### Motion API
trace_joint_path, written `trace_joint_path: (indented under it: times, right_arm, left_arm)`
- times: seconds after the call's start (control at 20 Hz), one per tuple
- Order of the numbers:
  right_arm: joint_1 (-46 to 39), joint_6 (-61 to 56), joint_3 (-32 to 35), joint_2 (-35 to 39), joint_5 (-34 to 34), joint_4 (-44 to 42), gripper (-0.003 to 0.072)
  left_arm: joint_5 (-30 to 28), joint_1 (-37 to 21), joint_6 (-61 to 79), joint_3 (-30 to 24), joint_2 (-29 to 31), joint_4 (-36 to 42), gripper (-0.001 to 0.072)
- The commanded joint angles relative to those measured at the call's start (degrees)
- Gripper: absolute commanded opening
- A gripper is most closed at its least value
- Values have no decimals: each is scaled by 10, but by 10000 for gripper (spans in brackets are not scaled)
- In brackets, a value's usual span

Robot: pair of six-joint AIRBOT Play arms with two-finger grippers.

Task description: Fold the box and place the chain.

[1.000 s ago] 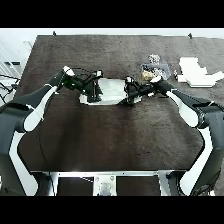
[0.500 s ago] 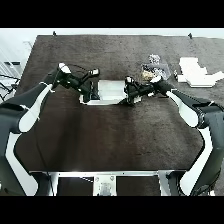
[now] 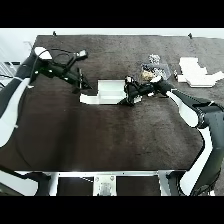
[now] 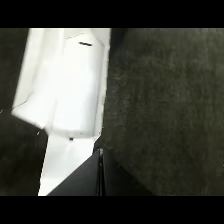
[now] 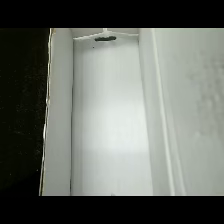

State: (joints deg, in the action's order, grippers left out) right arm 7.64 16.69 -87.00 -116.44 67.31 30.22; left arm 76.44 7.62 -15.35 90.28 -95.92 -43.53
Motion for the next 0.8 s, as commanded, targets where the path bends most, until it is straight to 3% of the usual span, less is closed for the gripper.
trace_joint_path:
  times: [0.0,0.1,0.25,0.45,0.75]
  right_arm:
    - [0,0,0,0,1,0,584]
    - [0,0,0,0,1,0,583]
    - [0,0,0,0,1,0,584]
    - [0,0,0,0,1,0,584]
    - [0,0,0,0,1,0,584]
  left_arm:
    - [-151,-29,-144,-102,70,-4,13]
    - [-224,-46,-226,-173,94,-4,13]
    - [-237,-80,-327,-218,95,-16,14]
    - [-228,-118,-417,-224,71,-34,14]
    - [-208,-104,-416,-224,-14,-6,14]
